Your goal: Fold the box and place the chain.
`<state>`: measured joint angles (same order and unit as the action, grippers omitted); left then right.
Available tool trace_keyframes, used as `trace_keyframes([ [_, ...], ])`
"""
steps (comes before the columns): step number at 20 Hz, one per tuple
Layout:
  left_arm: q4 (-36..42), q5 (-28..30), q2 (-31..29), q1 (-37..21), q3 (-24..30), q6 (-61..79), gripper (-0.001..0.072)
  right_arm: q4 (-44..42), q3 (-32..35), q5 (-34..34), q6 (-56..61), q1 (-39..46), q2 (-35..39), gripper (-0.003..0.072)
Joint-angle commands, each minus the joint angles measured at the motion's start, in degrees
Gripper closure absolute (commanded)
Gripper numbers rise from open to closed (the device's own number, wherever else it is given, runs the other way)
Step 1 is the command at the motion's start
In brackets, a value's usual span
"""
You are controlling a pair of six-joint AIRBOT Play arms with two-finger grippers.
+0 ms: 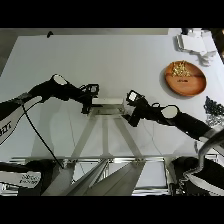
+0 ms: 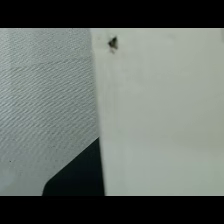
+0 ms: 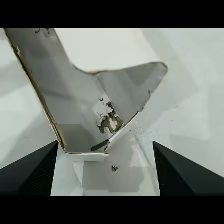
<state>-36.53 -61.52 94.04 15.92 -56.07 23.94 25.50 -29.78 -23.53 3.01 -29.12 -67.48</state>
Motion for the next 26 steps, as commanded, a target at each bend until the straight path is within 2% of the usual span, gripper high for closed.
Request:
trace_keyframes([
  [1,0.0,-0.02,0.04,0.02,0.02,0.07,0.0702,6.19,-4.28,-6.69,-0.79,2.01,-4.15,0.0041],
  [5,0.0,-0.02,0.04,0.02,0.02,0.07,0.0702,10.05,-9.6,-10.73,-4.74,4.24,-8.48,0.004],
  [10,0.0,-0.02,0.04,0.02,0.02,0.07,0.0702,9.51,-14.1,-15.34,-15.17,6.75,-13.0,0.004],
  [15,0.0,0.0,0.04,0.02,0.02,0.07,0.0702,1.11,-14.21,-18.56,-26.75,6.75,-16.44,0.0045],
  [16,0.0,-0.02,0.04,0.02,0.02,0.07,0.0702,0.94,-14.21,-19.54,-27.93,6.75,-17.18,0.0066],
  [18,-0.02,0.0,0.04,0.02,0.02,0.07,0.0702,0.48,-14.21,-20.59,-28.57,6.75,-18.36,0.0072],
  [22,0.0,0.0,0.04,0.02,0.02,0.07,0.0702,-5.73,-14.21,-20.72,-28.57,6.75,-19.63,0.0083],
  [26,0.0,0.0,0.04,0.02,0.02,0.07,0.0702,-5.86,-14.21,-22.45,-28.26,6.75,-21.33,0.0107],
])
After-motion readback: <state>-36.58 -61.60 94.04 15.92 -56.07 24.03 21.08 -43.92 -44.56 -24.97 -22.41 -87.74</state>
